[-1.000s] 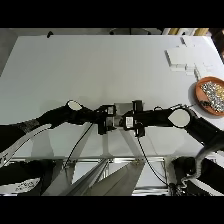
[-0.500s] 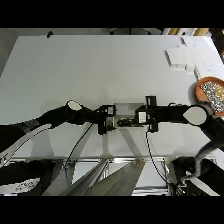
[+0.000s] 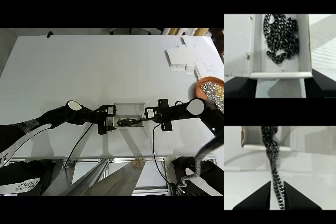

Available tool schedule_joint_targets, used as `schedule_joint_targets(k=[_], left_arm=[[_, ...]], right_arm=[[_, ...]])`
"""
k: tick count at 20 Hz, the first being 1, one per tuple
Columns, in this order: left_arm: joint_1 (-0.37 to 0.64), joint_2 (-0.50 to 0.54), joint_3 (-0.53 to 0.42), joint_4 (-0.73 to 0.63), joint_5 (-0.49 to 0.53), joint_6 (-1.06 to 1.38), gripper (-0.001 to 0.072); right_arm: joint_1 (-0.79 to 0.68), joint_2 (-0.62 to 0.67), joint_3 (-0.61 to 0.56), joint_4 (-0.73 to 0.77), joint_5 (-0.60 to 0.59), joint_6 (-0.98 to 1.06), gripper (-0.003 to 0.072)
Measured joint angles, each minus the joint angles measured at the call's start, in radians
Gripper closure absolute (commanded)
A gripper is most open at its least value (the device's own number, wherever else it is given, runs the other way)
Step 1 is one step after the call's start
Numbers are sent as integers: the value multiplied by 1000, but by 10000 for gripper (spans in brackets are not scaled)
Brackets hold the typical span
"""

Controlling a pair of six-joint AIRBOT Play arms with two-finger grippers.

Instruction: Fold the box and place the chain.

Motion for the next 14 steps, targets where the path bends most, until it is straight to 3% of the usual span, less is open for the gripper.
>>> schedule_joint_targets(k=[8, 10, 14], left_arm=[[0, 0, 0, 0, 0, 0, 499], [0, 0, 0, 0, 0, 0, 499], [0, 0, 0, 0, 0, 0, 499]], right_arm=[[-11, -113, -1, -10, 2, -55, 534], [-11, -124, -2, 0, -2, -71, 596], [-11, -132, -3, 27, -33, -89, 598]])
